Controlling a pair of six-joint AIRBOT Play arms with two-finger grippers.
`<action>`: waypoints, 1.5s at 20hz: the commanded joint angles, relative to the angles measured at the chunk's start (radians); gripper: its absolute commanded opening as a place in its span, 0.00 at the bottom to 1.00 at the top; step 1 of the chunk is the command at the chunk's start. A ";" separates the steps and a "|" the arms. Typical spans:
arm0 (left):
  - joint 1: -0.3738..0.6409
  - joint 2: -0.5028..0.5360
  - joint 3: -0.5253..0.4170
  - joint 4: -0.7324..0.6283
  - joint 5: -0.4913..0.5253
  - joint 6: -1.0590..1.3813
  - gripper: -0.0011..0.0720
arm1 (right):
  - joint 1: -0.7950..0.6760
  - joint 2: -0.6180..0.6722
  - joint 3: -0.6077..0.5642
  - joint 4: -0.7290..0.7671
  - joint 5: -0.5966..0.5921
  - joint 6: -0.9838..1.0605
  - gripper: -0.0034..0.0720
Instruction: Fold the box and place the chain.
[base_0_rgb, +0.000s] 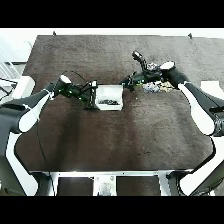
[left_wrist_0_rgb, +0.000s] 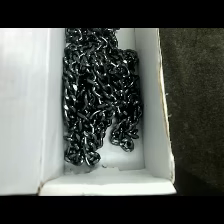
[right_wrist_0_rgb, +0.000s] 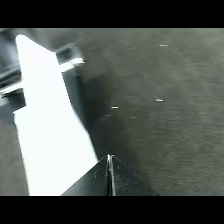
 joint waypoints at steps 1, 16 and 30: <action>0.000 0.000 0.001 0.000 0.000 0.000 0.49 | 0.012 -0.005 0.047 -0.031 0.107 0.019 0.14; 0.000 0.000 0.001 0.000 0.000 0.000 0.49 | 0.152 -0.005 0.101 -0.195 0.096 0.068 0.36; 0.000 0.000 0.001 0.000 0.000 0.000 0.49 | 0.201 -0.005 0.102 -0.275 0.097 0.114 0.53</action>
